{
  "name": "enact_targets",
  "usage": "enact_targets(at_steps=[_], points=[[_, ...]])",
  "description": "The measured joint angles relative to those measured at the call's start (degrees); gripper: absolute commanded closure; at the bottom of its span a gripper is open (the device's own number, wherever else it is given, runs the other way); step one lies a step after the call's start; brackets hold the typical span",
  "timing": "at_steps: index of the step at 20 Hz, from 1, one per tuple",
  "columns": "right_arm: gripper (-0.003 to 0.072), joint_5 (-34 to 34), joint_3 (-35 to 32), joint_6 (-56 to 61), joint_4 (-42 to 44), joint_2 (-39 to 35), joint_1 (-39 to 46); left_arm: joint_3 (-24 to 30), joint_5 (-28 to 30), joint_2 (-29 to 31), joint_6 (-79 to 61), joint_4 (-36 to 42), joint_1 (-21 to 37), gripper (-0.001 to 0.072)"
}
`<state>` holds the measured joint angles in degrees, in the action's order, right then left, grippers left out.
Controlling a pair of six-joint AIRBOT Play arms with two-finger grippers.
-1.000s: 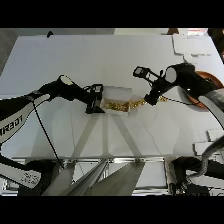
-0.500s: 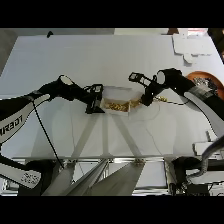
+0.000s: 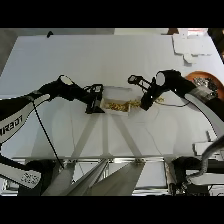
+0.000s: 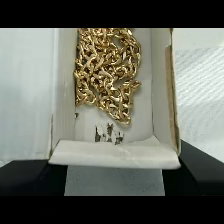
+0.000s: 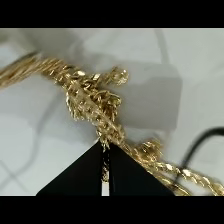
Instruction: Fold the box and place the chain.
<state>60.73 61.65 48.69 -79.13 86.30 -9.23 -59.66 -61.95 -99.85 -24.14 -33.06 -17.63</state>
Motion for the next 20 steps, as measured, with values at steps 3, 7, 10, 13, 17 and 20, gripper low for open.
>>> enact_targets(at_steps=[3,7,10,13,17,20], points=[[0.068,0.04,0.07,0.59,3.08,-5.6,0.0,0.0,0.0,0.0,0.0,0.0,0.0,0.0334],[0.068,-0.44,0.11,1.7,8.81,-12.57,-0.04,0.0,0.0,0.0,0.0,0.0,0.0,0.0334],[0.068,-0.72,0.11,3.41,11.17,-16.09,-1.46,0.0,0.0,0.0,0.0,0.0,0.0,0.0334],[0.0679,-1.86,0.09,5.64,12.33,-17.75,-5.18,0.0,0.0,0.0,0.0,0.0,0.0,0.0334],[0.0679,-6.82,0.09,9.99,12.81,-18.25,-11.32,0.0,0.0,0.0,0.0,0.0,0.0,0.0334],[0.0679,-11.47,0.09,12.79,12.94,-18.05,-14.86,0.0,0.0,0.0,0.0,0.0,0.0,0.0334]])
